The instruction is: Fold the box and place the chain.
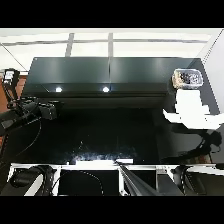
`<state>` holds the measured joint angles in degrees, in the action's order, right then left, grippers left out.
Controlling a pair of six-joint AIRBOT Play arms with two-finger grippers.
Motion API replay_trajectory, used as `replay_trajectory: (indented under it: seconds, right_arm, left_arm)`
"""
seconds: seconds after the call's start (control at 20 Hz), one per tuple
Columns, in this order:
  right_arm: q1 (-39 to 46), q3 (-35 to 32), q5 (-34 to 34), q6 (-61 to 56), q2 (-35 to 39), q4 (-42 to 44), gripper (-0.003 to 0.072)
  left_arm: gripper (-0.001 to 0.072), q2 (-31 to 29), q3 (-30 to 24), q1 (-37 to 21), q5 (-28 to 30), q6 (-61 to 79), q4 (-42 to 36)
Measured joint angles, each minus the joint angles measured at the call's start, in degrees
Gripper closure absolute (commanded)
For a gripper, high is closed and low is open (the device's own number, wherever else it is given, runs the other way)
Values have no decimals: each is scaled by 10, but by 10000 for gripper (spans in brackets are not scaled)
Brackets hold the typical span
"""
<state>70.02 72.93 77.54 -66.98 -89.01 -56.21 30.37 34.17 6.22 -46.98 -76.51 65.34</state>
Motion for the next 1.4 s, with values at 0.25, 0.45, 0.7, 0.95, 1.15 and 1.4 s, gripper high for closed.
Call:
replay_trajectory:
  seconds: [0.25, 0.45, 0.7, 0.95, 1.15, 1.4]
  right_arm:
    - [-18, 42, 56, 69, -84, 37, 34]
    - [-50, 73, 91, 90, -130, 45, 155]
    - [-80, 83, 114, 105, -154, 27, 332]
    - [-92, 86, 121, 115, -159, 10, 577]
    - [-96, 86, 148, 142, -160, 42, 637]
    - [-115, 68, 175, 174, -141, 99, 638]
  left_arm:
    - [9, 1, 0, 0, -1, 0, 0]
    - [9, 1, 0, 0, 0, 0, 0]
    - [9, 1, 0, 0, -1, 0, 0]
    - [9, 1, 0, 0, -1, 0, 0]
    - [9, 1, 0, 0, 0, 0, 0]
    - [9, 1, 0, 0, 0, 0, 0]
